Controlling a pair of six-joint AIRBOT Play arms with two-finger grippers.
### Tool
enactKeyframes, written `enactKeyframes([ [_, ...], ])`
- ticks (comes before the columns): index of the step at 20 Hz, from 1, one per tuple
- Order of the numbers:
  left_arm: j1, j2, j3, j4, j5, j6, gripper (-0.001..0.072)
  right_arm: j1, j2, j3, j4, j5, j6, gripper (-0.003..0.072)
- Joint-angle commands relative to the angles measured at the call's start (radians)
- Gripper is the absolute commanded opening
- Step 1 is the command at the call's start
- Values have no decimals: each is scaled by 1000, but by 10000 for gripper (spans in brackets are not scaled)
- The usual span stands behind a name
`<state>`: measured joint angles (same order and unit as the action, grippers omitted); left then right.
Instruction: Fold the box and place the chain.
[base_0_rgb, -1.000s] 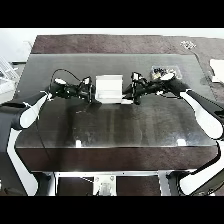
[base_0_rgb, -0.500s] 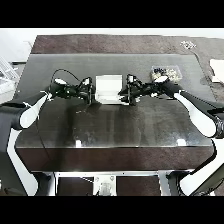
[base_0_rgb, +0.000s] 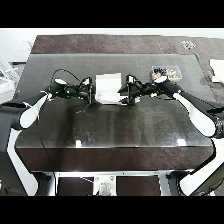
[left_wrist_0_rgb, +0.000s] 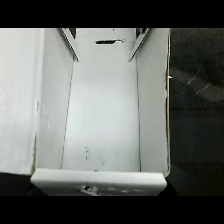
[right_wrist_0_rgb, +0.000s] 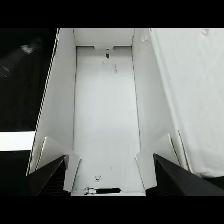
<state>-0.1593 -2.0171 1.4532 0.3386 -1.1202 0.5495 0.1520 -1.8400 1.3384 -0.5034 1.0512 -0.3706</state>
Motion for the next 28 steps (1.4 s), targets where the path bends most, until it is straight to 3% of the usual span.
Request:
enactKeyframes([
  [1,0,0,1,-1,1,0,528,0,-1,0,-6,-11,-4,667],
  [2,0,0,1,-1,1,0,528,-5,1,1,-9,-10,8,509],
  [3,0,0,1,-1,1,0,528,-9,4,0,-14,-10,16,206],
  [4,0,0,1,-1,1,0,528,-14,6,0,-14,-8,34,16],
  [12,0,0,1,-1,1,0,528,-90,96,0,-95,23,253,10],
  [15,0,0,1,-1,1,0,528,-114,144,0,-123,24,436,9],
  [21,0,0,1,-1,1,0,528,-237,208,0,-220,33,1015,10],
  [25,0,0,1,-1,2,0,528,-328,201,-10,-298,62,1241,10],
  [28,0,0,1,-1,1,0,528,-343,160,-27,-298,103,1280,10],
])
